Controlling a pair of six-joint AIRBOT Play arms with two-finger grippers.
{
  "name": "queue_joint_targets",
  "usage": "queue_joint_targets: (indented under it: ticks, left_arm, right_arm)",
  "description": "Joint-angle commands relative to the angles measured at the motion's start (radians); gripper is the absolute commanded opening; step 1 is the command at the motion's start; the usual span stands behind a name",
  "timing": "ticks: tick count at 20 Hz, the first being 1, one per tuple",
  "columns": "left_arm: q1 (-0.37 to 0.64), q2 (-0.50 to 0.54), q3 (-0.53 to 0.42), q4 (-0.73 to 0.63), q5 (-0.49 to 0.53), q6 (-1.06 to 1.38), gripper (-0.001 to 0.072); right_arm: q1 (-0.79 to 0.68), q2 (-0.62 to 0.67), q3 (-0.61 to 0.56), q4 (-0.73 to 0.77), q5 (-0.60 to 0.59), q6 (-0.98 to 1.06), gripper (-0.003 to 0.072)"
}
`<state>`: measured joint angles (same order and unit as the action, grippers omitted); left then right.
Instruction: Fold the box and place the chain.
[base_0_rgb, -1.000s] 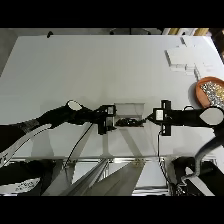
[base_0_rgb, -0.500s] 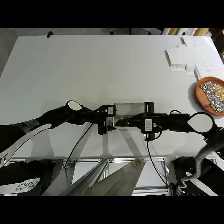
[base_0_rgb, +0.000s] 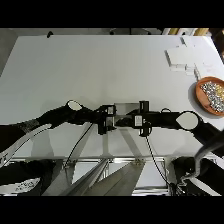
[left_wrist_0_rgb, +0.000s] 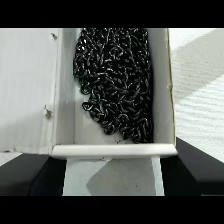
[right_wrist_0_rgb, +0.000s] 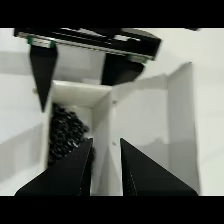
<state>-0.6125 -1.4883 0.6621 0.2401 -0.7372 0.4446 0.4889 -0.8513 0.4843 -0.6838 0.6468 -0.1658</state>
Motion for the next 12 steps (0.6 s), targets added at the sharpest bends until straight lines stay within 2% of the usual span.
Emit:
queue_joint_targets:
  ticks: [1, 3, 6, 12]
  left_arm:
    - [0.000, 0.000, 0.000, 0.000, 0.000, 0.000, 0.0210]
    - [0.000, 0.000, 0.000, 0.000, 0.000, 0.000, 0.0210]
    - [0.000, 0.000, 0.000, 0.000, 0.000, 0.000, 0.0210]
    - [0.000, 0.000, 0.000, 0.000, 0.000, 0.001, 0.0210]
  right_arm:
    - [-0.100, 0.086, 0.004, -0.130, 0.082, 0.000, 0.0201]
    - [-0.192, 0.121, 0.004, -0.216, 0.177, 0.000, 0.0201]
    - [-0.317, 0.097, -0.001, -0.299, 0.286, 0.000, 0.0201]
    - [-0.345, -0.063, -0.021, -0.269, 0.289, -0.028, 0.0201]
